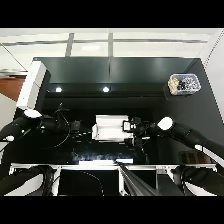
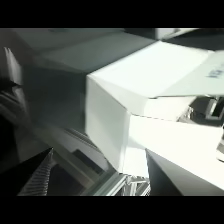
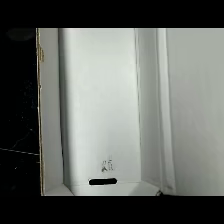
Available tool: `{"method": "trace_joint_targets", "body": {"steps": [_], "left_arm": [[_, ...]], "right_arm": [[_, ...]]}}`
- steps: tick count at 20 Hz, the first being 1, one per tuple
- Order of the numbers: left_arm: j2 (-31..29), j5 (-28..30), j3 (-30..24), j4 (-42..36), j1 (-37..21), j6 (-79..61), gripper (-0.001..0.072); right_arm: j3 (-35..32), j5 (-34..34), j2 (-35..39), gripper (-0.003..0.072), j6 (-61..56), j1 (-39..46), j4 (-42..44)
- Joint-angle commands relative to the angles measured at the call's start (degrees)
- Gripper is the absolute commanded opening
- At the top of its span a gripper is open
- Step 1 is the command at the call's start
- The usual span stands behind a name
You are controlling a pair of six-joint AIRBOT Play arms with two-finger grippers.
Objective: Fold the box and place the chain.
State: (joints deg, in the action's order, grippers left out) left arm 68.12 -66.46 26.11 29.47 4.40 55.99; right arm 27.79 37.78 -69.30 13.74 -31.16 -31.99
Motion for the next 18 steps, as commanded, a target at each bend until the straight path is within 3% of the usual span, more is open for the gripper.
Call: {"method": "trace_joint_targets", "body": {"steps": [1, 7, 10, 15, 18], "left_arm": [[-1.1, 3.3, 1.0, -0.1, 5.6, 4.8, 0.0699], [-5.2, 20.6, 1.3, 4.4, 17.4, 21.4, 0.0698], [-5.4, 24.2, 2.8, 13.0, 23.5, 33.1, 0.069], [-5.3, 24.7, 8.2, 40.1, 33.7, 62.4, 0.0688], [-4.5, 17.9, 12.3, 54.6, 39.3, 77.3, 0.0671]], "right_arm": [[0.0, 0.0, 0.0, 0.048, 0.0, 0.0, 0.0], [0.0, -0.1, 0.0, 0.048, -0.1, 0.0, 0.0], [0.0, -0.1, 0.0, 0.048, -0.1, 0.0, 0.0], [0.0, -0.1, 0.0, 0.048, -0.1, -0.1, 0.0], [0.0, -0.1, 0.0, 0.048, -0.1, -0.1, 0.0]]}}
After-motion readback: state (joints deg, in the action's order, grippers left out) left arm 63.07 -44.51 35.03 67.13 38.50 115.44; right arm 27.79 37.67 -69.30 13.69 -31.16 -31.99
